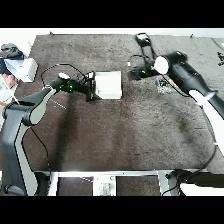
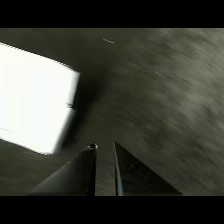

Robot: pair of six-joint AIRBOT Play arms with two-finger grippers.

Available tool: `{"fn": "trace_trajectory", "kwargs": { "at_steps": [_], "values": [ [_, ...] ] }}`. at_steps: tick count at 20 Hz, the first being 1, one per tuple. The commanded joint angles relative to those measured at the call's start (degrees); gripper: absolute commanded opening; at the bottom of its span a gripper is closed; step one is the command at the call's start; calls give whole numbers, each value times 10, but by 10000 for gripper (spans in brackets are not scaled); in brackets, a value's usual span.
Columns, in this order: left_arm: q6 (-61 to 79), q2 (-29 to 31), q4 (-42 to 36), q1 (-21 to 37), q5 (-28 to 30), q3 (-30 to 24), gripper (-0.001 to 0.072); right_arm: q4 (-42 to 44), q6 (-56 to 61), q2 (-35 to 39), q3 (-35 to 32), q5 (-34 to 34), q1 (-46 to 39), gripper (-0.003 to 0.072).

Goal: Fold the box and place the chain.

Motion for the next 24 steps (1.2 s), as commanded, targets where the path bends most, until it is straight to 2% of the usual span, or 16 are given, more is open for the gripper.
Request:
{"fn": "trace_trajectory", "kwargs": {
  "at_steps": [1, 5, 9, 15, 16, 17, 19, 24],
  "values": [
    [0, 0, 0, 0, 0, 0, 254, 29, -2, 47, -95, -68, -90, 189],
    [0, 0, 0, 0, 0, 0, 254, 50, -43, 23, -93, -56, -193, 189],
    [0, 0, 0, 0, 0, 0, 254, 97, -120, -62, -19, 29, -255, 189],
    [0, 0, 0, 0, 0, 0, 254, 95, -156, -199, 151, 169, -280, 191],
    [0, 0, 0, 0, 0, 0, 254, 90, -156, -217, 172, 188, -280, 249],
    [0, 0, 0, 0, 0, 0, 254, 85, -159, -229, 186, 198, -279, 294],
    [0, 0, 0, 0, 0, 0, 254, 85, -164, -248, 200, 203, -278, 269],
    [0, 0, 0, 0, 0, 0, 254, 85, -170, -267, 200, 203, -275, 269]
  ]
}}
